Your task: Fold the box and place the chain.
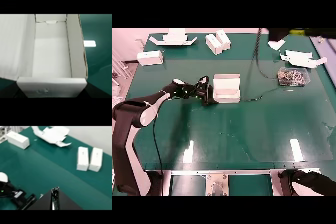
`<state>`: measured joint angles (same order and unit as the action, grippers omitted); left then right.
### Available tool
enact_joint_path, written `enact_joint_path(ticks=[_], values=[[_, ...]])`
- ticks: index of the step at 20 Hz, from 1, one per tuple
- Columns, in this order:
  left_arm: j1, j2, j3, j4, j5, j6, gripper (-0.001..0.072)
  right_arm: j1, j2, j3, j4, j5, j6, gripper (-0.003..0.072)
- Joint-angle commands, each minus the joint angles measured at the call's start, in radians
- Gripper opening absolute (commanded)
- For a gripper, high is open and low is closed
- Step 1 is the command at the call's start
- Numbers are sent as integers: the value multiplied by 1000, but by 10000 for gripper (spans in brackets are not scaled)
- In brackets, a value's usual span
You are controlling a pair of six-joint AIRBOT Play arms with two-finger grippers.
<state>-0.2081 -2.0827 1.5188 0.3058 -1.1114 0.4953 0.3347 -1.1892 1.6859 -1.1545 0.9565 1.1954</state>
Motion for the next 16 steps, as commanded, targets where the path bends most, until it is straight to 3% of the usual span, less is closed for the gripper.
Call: enact_joint_path(ticks=[1,16], values=[[0,1,1,0,0,0,526,32,-36,-54,77,-28,4,17],[0,1,1,0,0,0,525,32,-248,-90,153,-73,-26,17]])
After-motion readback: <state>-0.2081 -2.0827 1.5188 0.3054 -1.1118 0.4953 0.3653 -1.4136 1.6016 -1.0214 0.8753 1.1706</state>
